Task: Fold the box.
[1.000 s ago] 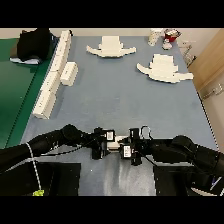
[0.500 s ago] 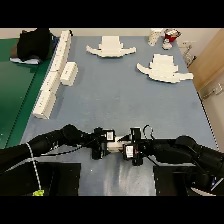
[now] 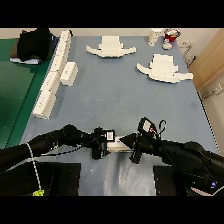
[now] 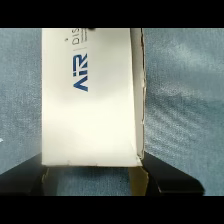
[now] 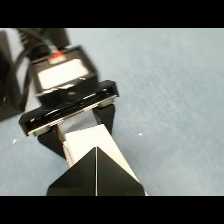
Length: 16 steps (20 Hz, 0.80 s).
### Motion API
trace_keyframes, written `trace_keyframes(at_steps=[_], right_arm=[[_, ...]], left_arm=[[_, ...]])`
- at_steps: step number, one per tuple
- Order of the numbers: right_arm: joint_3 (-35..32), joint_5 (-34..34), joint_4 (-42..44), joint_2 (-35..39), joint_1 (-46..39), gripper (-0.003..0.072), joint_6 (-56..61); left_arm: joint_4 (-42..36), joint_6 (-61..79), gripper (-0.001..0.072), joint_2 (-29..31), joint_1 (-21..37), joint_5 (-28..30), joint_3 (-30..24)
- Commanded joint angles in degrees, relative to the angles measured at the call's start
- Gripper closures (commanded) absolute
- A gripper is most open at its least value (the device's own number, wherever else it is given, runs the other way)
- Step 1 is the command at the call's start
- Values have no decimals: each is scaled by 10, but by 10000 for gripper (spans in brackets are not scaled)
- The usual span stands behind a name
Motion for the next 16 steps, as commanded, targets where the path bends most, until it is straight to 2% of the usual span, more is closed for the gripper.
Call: trace_keyframes(at_steps=[1, 8, 16], right_arm=[[-60, 110, 15, 17, 31, 684, 118], [-106, 115, 14, 6, 56, 682, 122], [-112, 104, 14, -30, 56, 683, 135]], left_arm=[[0, 0, 299, 0, 0, 0, 0], [0, 0, 299, 0, 0, 0, 0], [0, 0, 299, 0, 0, 0, 0]])
